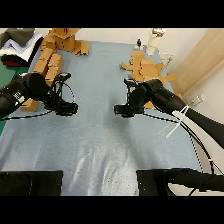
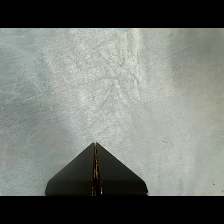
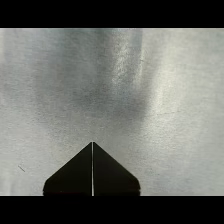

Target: Fold the box.

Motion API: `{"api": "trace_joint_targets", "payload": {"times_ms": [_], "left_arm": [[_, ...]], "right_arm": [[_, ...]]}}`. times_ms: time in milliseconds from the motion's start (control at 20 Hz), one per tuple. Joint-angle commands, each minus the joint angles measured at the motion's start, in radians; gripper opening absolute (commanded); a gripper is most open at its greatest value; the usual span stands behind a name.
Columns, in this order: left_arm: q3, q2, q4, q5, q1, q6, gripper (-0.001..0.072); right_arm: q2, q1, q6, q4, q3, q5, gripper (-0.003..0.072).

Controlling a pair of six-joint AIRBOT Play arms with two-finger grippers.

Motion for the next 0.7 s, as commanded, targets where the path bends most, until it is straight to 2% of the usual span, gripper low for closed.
{"api": "trace_joint_targets", "payload": {"times_ms": [0, 350, 400, 450, 500, 650], "left_arm": [[0.0, 0.001, 0.0, 0.0, 0.0, 0.0, 0.0013], [0.0, 0.001, 0.0, 0.0, 0.0, 0.0, 0.0012], [0.0, 0.001, 0.0, -0.001, 0.0, 0.0, 0.0012], [0.0, 0.001, 0.0, 0.0, 0.0, 0.0, 0.0012], [0.0, 0.001, -0.001, -0.001, 0.0, 0.0, 0.0012], [0.0, 0.0, 0.0, 0.008, 0.0, 0.0, 0.0012]], "right_arm": [[0.0, 0.001, 0.0, 0.0, 0.001, 0.001, 0.0004], [0.0, -0.017, -0.001, 0.013, 0.01, -0.018, 0.0005], [0.0, -0.051, -0.001, 0.01, 0.021, -0.028, 0.0104], [0.0, -0.098, -0.005, 0.008, 0.035, -0.032, 0.0377], [-0.001, -0.163, -0.054, -0.002, 0.053, -0.031, 0.0496], [-0.023, -0.436, -0.134, -0.1, 0.115, -0.027, 0.0515]]}}
